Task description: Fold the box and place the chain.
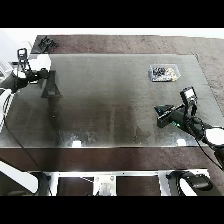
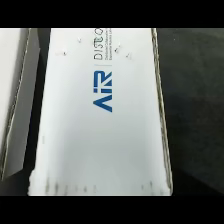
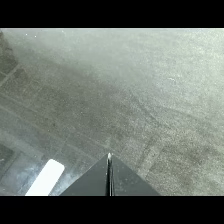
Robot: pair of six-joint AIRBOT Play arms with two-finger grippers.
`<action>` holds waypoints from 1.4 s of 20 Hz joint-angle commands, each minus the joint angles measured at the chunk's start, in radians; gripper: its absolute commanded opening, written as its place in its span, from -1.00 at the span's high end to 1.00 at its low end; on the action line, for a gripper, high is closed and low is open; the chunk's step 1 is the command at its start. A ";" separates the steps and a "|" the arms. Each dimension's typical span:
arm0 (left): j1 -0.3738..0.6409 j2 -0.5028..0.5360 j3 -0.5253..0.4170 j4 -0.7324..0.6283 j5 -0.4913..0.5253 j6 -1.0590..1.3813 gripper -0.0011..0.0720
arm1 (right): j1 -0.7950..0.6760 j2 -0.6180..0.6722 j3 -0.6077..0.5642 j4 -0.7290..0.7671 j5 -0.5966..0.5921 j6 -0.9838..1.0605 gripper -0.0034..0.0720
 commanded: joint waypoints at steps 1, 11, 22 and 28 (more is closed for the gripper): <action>-0.027 -0.005 -0.023 0.003 0.064 0.049 0.93 | 0.000 0.000 0.000 0.008 -0.010 0.000 0.89; -0.032 -0.027 -0.024 0.002 0.065 0.064 -0.22 | 0.000 0.000 0.000 0.016 -0.024 0.000 0.89; -0.018 -0.014 -0.024 0.010 0.062 0.109 -1.00 | 0.000 0.000 0.000 0.026 -0.024 0.000 0.89; -0.018 0.134 -0.024 0.014 -0.100 0.137 -1.00 | 0.000 0.000 0.000 0.026 -0.025 0.000 0.28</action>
